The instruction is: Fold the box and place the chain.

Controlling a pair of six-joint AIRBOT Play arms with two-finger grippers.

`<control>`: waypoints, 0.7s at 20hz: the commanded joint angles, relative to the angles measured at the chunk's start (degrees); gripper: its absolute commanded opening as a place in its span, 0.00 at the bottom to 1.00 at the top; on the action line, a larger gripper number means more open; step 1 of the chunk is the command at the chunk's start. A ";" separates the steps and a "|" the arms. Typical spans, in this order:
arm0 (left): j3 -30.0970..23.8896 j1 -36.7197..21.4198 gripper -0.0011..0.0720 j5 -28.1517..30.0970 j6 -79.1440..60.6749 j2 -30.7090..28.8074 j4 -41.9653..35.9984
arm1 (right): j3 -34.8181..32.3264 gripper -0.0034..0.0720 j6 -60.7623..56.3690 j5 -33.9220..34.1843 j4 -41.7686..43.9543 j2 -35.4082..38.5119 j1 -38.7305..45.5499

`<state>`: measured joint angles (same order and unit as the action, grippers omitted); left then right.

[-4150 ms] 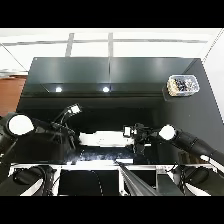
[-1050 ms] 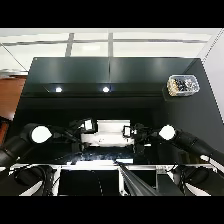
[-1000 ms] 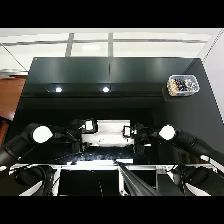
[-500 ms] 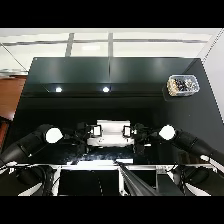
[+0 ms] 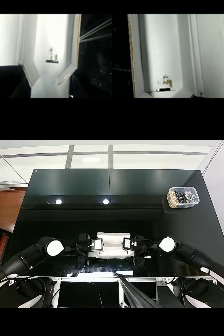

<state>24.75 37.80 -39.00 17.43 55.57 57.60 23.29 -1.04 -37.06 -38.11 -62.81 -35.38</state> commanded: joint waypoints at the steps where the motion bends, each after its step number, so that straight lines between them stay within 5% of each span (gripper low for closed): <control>1: 0.00 0.15 0.87 3.04 -2.08 0.04 0.02 | 0.02 0.52 0.00 -0.02 0.02 0.02 -0.02; 3: 0.00 0.15 0.87 2.25 -2.08 0.04 -0.04 | 0.02 0.52 0.00 -0.02 0.02 0.02 -0.02; 5: 0.02 0.17 0.69 0.74 -2.08 0.04 -0.11 | 0.02 0.52 0.00 -0.02 0.02 0.02 -0.02; 7: 0.02 0.15 0.65 -0.42 -2.08 0.04 -0.55 | 0.02 0.52 0.00 -0.02 0.02 0.02 -0.02; 9: 0.02 0.15 0.49 -0.55 -2.08 0.04 -2.43 | 0.02 0.52 0.00 -0.02 0.02 0.02 -0.02; 14: 0.00 0.17 0.47 -0.68 -2.08 0.04 -6.10 | 0.02 0.52 0.00 -0.02 0.02 0.02 -0.02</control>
